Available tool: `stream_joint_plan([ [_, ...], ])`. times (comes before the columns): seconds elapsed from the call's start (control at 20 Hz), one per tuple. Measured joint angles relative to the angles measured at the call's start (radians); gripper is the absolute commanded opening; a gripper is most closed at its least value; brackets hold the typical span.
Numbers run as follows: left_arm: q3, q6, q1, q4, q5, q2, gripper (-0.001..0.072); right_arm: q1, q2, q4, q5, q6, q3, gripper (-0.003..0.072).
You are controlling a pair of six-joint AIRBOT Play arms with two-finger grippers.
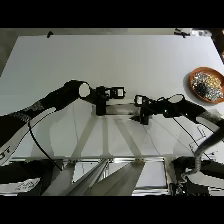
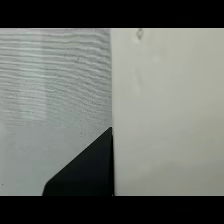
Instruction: Fold the box and place the chain.
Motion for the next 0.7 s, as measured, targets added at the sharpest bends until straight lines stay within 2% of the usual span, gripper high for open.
stream_joint_plan([
  [0.15,0.0,0.0,0.0,0.0,-0.001,0.0,0.0011,0.001,-0.002,0.004,0.0,0.0,0.0,0.0574],
  [0.25,0.0,0.0,0.0,-0.001,-0.003,0.0,0.0011,0.003,-0.002,0.006,0.0,0.0,0.0,0.0501],
  [0.35,0.0,0.001,0.0,-0.001,-0.005,0.0,0.0011,0.01,-0.004,0.008,0.0,0.001,0.0,0.0466],
  [0.4,0.0,0.001,0.0,-0.001,-0.006,0.0,0.0011,0.015,-0.006,0.011,-0.002,0.001,0.0,0.0408],
  [0.55,0.0,0.002,0.0,-0.001,-0.007,0.0,0.0011,0.026,-0.01,0.014,-0.006,-0.001,0.0,0.038],
  [0.6,0.0,0.002,0.0,-0.001,-0.006,0.0,0.0011,0.028,-0.01,0.014,-0.008,-0.002,0.0,0.0312],
  [0.7,0.0,0.002,0.0,-0.001,-0.006,0.0,0.0011,0.03,-0.012,0.015,-0.01,-0.003,0.0,0.0292],
])
